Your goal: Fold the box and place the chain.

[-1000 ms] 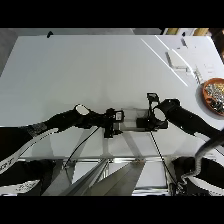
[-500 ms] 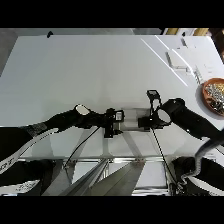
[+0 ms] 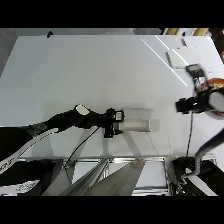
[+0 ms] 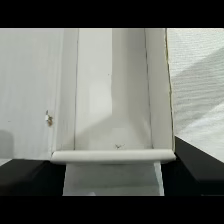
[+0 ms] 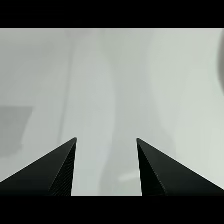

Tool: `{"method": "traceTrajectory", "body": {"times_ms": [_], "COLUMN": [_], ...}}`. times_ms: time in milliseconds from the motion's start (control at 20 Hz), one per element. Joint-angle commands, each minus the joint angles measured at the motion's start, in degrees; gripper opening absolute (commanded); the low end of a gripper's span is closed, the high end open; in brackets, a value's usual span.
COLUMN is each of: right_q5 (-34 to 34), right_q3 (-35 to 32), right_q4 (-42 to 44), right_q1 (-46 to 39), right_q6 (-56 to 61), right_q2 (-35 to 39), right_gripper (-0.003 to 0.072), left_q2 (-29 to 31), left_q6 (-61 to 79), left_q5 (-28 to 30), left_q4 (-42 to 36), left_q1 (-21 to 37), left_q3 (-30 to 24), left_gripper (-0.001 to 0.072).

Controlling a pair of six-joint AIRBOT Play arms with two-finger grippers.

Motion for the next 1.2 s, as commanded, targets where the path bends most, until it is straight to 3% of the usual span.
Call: {"method": "traceTrajectory", "body": {"times_ms": [0, 150, 500, 550, 600, 1000, 1150], "right_q5": [-7.23, -16.55, -25.57, -26.51, -27.15, -31.28, -30.93], "right_q3": [3.34, 3.34, 3.34, 3.32, 3.32, 3.34, 3.34], "right_q4": [-1.92, 1.46, 1.14, 1.14, 1.18, 6.75, 6.34], "right_q1": [-19.15, -31.12, -44.61, -46.07, -47.32, -50.1, -50.1], "right_q6": [-7.65, -7.69, -11.93, -12.55, -12.66, -17.09, -17.07], "right_q2": [1.2, -3.26, -18.93, -20.41, -21.75, -29.64, -31.39], "right_gripper": [0.0381, 0.0382, 0.0375, 0.0312, 0.0265, 0.0258, 0.0187], "left_q2": [0.04, 0.02, 0.04, 0.04, 0.04, 0.04, 0.04], "left_q6": [0.02, 0.02, 0.02, 0.02, 0.02, 0.02, 0.02], "left_q5": [0.0, -0.42, -0.83, -0.81, -0.85, -0.85, -0.83], "left_q4": [-0.04, -0.04, -0.04, -0.04, -0.04, -0.04, -0.04], "left_q1": [0.0, 0.0, -0.02, 0.0, -0.02, 0.0, -0.02], "left_q3": [0.02, 0.02, 0.02, 0.02, 0.02, 0.02, 0.02], "left_gripper": [0.0275, 0.0275, 0.0275, 0.0275, 0.0275, 0.0275, 0.0275]}}
